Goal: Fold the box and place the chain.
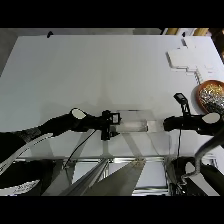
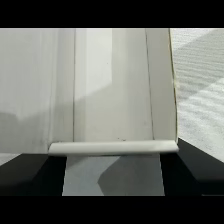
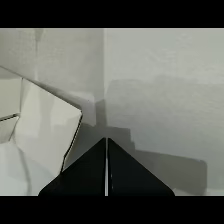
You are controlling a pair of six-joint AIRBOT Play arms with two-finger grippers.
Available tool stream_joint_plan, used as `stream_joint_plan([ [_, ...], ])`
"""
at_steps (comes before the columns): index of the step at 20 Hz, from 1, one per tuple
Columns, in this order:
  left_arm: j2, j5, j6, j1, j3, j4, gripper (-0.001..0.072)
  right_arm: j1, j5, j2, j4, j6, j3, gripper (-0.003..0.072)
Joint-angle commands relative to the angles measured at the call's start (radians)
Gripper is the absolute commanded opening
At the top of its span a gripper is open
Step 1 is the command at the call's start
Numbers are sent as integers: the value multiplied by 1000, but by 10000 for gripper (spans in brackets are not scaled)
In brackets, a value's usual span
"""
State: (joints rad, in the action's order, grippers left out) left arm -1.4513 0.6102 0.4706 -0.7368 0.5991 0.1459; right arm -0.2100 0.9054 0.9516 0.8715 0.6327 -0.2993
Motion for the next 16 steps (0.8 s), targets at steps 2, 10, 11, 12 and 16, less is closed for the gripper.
stream_joint_plan([
  [2, 0, 0, 0, 0, 0, 0, 333, 77, 67, 36, -138, -94, 0, 16],
  [10, 1, 0, 0, 0, 0, 0, 333, 110, 125, -67, -199, -126, -3, 182],
  [11, 0, 0, 0, 0, 0, 0, 333, 110, 129, -88, -199, -126, -3, 198],
  [12, 1, 0, 0, 0, 0, 0, 333, 110, 133, -109, -197, -126, -3, 198],
  [16, 0, 0, 0, 0, 0, 0, 333, 110, 158, -137, -198, -113, -3, 203],
])
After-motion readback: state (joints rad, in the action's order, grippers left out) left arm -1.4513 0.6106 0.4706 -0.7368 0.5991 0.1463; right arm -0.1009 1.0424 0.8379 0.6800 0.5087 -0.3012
